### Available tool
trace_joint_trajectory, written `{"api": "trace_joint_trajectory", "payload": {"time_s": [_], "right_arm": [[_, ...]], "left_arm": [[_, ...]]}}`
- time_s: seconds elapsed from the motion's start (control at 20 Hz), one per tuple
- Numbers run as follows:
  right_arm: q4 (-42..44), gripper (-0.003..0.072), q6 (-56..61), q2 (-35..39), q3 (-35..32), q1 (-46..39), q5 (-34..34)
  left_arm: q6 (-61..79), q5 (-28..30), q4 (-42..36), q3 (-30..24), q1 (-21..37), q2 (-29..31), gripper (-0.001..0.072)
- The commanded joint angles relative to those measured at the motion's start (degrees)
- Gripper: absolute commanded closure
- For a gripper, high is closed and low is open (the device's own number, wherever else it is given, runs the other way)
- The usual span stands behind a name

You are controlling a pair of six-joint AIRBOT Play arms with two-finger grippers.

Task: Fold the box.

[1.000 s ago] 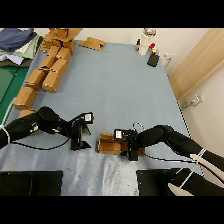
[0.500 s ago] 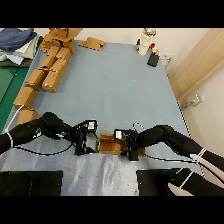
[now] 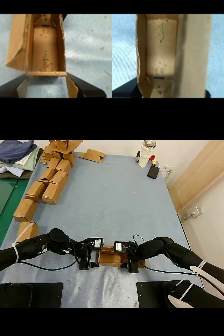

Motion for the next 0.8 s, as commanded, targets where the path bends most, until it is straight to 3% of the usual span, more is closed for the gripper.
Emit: {"api": "trace_joint_trajectory", "payload": {"time_s": [0.0, 0.75], "right_arm": [[0.02, 0.0196, 0.02, 0.0, 0.0, -0.02, 0.0], [0.02, 0.0196, 0.02, 0.0, 0.0, -0.02, 0.0]], "left_arm": [[0.0, 3.04, -0.44, 0.04, -1.66, -0.44, 0.0024], [0.61, 6.82, 0.11, -0.04, -5.49, -1.18, 0.0025]]}}
